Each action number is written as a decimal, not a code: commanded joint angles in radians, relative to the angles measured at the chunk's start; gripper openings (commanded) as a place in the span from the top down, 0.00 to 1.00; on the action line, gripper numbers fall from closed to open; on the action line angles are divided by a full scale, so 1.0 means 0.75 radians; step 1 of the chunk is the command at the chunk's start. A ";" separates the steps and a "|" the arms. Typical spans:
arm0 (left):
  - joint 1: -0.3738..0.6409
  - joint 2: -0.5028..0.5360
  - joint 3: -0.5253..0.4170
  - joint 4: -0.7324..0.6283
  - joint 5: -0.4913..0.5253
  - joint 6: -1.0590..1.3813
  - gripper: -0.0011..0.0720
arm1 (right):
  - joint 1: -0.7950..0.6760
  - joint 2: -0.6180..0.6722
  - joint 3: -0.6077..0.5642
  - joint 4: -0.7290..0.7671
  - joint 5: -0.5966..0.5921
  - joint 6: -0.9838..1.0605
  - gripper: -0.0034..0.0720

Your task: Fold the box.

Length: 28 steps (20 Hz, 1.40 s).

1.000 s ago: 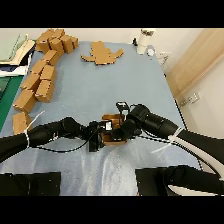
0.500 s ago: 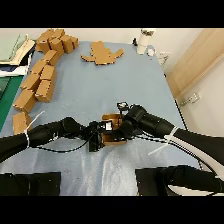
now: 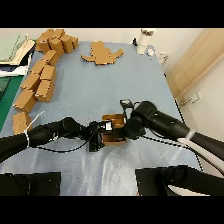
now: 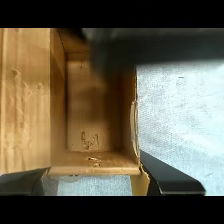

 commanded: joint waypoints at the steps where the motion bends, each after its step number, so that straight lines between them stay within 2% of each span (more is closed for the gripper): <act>1: 0.001 0.000 0.000 0.000 0.001 -0.001 0.27 | -0.046 0.173 0.032 -0.052 -0.109 0.065 0.42; 2: 0.001 0.000 -0.001 0.000 0.001 -0.001 0.27 | -0.082 0.213 0.031 -0.108 -0.173 0.082 0.44; 4: 0.001 0.000 -0.001 0.000 0.001 -0.001 0.27 | -0.197 0.242 0.024 -0.213 -0.298 0.072 0.72; 5: 0.001 0.000 0.000 0.000 0.001 -0.001 0.27 | -0.272 0.241 0.014 -0.249 -0.304 0.013 0.87; 6: 0.001 0.000 -0.001 0.000 0.001 -0.001 0.27 | -0.368 0.226 0.000 -0.235 -0.251 -0.086 0.95; 8: 0.001 0.000 -0.001 0.000 0.001 -0.001 0.27 | -0.582 0.130 -0.002 -0.041 -0.079 -0.382 0.95; 10: 0.001 0.000 -0.001 0.000 0.000 -0.001 0.27 | -0.806 -0.051 0.009 0.418 0.039 -0.788 0.95; 11: 0.001 0.000 0.000 0.000 0.001 -0.001 0.27 | -0.892 -0.169 0.022 0.676 0.066 -1.013 0.95; 13: 0.001 0.000 0.000 0.000 0.001 -0.001 0.27 | -0.983 -0.375 0.084 1.041 0.068 -1.342 0.95; 15: 0.001 0.000 -0.001 0.000 0.001 -0.001 0.27 | -0.981 -0.507 0.181 1.233 0.048 -1.547 0.95; 18: 0.001 0.000 0.000 0.000 0.001 -0.001 0.27 | -0.912 -0.536 0.263 1.287 -0.058 -1.754 0.95; 21: 0.001 0.000 -0.001 0.000 0.001 -0.001 0.27 | -0.815 -0.459 0.214 1.204 -0.188 -1.787 0.95; 24: 0.001 0.000 0.000 0.000 0.001 -0.001 0.27 | -0.666 -0.275 0.071 0.999 -0.058 -1.788 0.95; 28: 0.001 0.000 0.000 0.000 0.001 -0.001 0.27 | -0.490 0.032 -0.143 0.821 0.220 -1.839 0.95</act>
